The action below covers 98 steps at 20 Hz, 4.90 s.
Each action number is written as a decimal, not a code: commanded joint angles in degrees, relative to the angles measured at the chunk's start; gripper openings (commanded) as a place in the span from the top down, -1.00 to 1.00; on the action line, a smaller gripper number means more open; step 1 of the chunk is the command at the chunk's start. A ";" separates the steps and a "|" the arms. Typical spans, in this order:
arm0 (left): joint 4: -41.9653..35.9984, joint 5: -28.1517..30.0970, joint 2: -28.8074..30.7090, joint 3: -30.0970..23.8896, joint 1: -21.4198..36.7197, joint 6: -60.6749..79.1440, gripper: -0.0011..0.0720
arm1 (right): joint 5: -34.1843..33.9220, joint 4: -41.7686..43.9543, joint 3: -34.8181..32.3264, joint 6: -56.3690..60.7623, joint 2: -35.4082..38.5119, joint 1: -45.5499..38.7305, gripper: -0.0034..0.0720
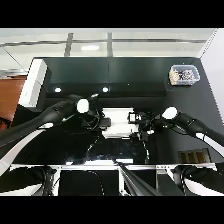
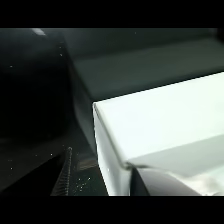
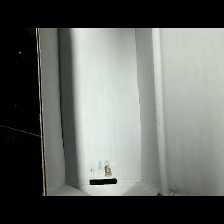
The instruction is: Fold the box and place the chain.
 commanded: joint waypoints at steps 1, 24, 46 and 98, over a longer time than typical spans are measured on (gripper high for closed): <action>11.69 -4.72 -3.69 6.38 -5.73 -11.67 -0.12 | 0.02 0.02 0.00 0.00 0.02 0.04 0.16; 16.24 -7.34 -6.93 9.73 -10.78 -25.57 0.09 | 0.02 0.02 0.00 0.00 0.02 0.04 0.16; 17.31 -7.78 -6.93 10.19 -10.75 -21.33 0.91 | 5.62 -11.39 0.85 11.08 8.63 -2.75 -0.54; 17.31 -8.00 -6.93 10.16 -10.78 -21.35 0.91 | 18.32 15.04 -6.88 65.35 5.20 -22.53 -0.26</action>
